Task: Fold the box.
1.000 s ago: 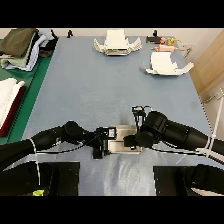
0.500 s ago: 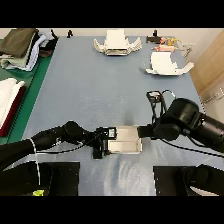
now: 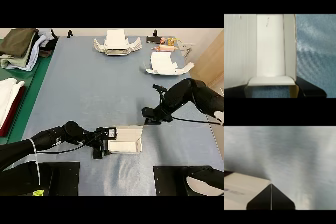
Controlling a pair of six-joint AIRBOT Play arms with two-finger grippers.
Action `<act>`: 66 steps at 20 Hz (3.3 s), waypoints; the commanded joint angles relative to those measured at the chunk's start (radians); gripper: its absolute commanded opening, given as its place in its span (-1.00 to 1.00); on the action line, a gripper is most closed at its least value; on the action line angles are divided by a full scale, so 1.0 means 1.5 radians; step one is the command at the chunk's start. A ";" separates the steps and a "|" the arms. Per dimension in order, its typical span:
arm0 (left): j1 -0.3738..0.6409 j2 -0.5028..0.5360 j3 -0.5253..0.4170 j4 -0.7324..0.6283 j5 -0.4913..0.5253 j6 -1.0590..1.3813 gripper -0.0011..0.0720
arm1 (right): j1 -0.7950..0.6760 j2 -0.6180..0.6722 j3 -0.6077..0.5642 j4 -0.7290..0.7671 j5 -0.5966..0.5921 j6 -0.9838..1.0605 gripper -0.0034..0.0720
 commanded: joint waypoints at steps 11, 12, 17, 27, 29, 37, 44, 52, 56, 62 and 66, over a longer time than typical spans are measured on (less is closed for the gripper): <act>0.000 0.000 0.001 0.000 0.000 0.000 0.66 | 0.146 0.010 -0.060 0.178 0.076 -0.398 -0.91; 0.000 0.000 0.001 0.000 0.000 0.000 0.66 | 0.178 0.042 -0.092 0.156 0.129 -0.411 -0.91; 0.000 0.000 0.001 0.000 0.000 0.000 0.66 | 0.313 0.186 -0.224 0.110 0.341 -0.477 -0.91; 0.000 0.000 0.001 0.000 0.000 0.000 0.66 | 0.509 0.237 -0.250 -0.109 0.416 -0.502 0.06; 0.000 0.000 0.001 0.000 0.000 0.000 0.66 | 0.512 0.237 -0.250 -0.162 0.417 -0.503 0.18; 0.000 0.000 0.001 0.000 0.000 0.000 0.66 | 0.515 0.239 -0.250 -0.220 0.453 -0.602 0.38; 0.000 0.000 0.001 0.000 0.000 0.000 0.66 | 0.515 0.276 -0.250 -0.220 0.466 -0.617 0.38; 0.000 0.000 0.001 0.000 0.000 0.000 0.67 | 0.515 0.285 -0.250 -0.252 0.502 -0.617 0.37; 0.000 0.000 0.001 0.000 0.000 0.000 0.66 | 0.517 0.296 -0.250 -0.156 0.442 -0.629 0.39; 0.000 0.000 0.001 0.000 0.000 0.000 0.66 | 0.517 0.262 -0.252 -0.214 0.429 -0.628 0.64; 0.000 0.000 0.001 0.000 0.000 0.000 0.66 | 0.517 0.261 -0.251 -0.258 0.444 -0.629 0.63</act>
